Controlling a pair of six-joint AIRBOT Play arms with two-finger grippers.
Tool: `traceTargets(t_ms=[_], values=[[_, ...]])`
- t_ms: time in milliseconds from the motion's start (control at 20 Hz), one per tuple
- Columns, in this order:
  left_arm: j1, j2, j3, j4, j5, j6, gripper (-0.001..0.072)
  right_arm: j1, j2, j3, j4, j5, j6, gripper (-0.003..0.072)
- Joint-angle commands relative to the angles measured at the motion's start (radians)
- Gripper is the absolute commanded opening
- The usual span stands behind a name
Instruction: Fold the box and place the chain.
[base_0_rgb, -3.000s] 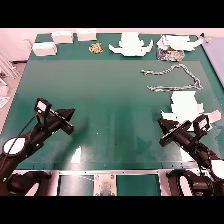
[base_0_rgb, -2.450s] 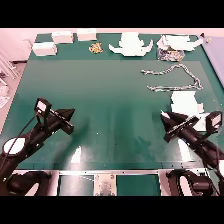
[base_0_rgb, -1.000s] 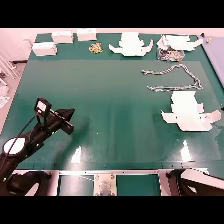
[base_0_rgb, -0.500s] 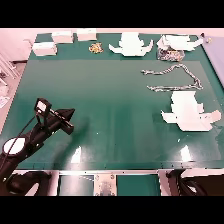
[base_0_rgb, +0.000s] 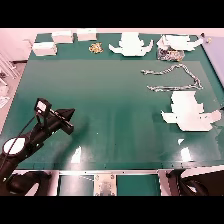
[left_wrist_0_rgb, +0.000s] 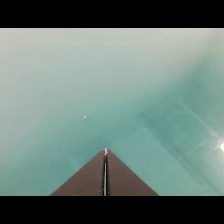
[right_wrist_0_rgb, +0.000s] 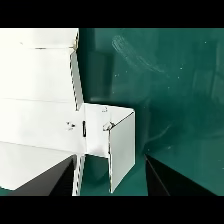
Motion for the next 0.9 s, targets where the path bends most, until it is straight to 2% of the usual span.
traceTargets(t_ms=[0, 850], values=[[0.0, 0.001, 0.001, 0.0, 0.0, 0.0, 0.002, 0.0, -0.029, 0.002, 0.007, 0.008, -0.002, 0.0527], [0.0, 0.001, 0.001, 0.0, 0.0, 0.0, 0.002, 0.006, -0.185, 0.0, 0.024, 0.024, -0.003, 0.0526]])
